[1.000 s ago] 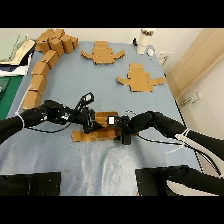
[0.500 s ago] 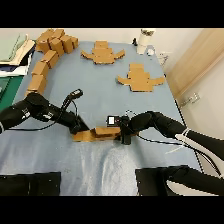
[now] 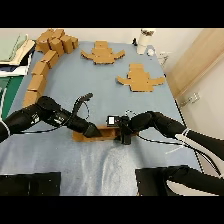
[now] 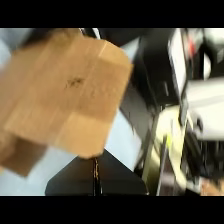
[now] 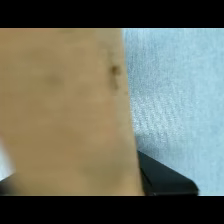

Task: Fold the box.

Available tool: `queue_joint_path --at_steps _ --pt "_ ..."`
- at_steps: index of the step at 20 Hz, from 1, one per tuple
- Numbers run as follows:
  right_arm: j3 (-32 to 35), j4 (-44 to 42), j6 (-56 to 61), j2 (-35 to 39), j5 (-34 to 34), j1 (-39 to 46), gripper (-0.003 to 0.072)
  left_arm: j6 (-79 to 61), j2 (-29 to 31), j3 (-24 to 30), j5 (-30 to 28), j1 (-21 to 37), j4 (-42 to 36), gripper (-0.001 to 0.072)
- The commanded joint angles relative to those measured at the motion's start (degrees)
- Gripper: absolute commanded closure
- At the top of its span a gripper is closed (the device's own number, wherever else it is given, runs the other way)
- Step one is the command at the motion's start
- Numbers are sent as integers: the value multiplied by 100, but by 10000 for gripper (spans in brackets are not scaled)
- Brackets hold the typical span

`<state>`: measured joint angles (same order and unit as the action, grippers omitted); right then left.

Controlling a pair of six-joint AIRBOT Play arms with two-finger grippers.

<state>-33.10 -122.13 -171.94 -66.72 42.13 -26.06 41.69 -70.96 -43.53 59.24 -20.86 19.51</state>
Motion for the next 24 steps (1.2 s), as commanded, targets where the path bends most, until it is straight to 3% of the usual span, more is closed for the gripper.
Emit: queue_joint_path --at_steps 1,6,9,13,18,22,24 --pt "-2 2 2 0 -2 -2 129 122 -85 -4 -1233 -118 -485 695" --pt "-2 2 2 0 -2 -2 129 118 -107 -4 -2350 -120 -603 695" --pt "-2 2 2 0 -2 -2 129 111 -407 -22 -2542 -120 -557 695" --pt "-2 4 2 0 -2 -2 130 297 -1128 -404 -2345 -111 -153 696" --pt "-2 22 2 0 -2 -2 130 1287 -1543 -885 -1781 -76 1434 696" --pt "-2 22 2 0 -2 -2 129 1191 -1600 -955 -1539 33 1436 696" --pt "-2 22 2 0 -2 -2 129 802 -1598 -1093 -1082 245 1329 696"
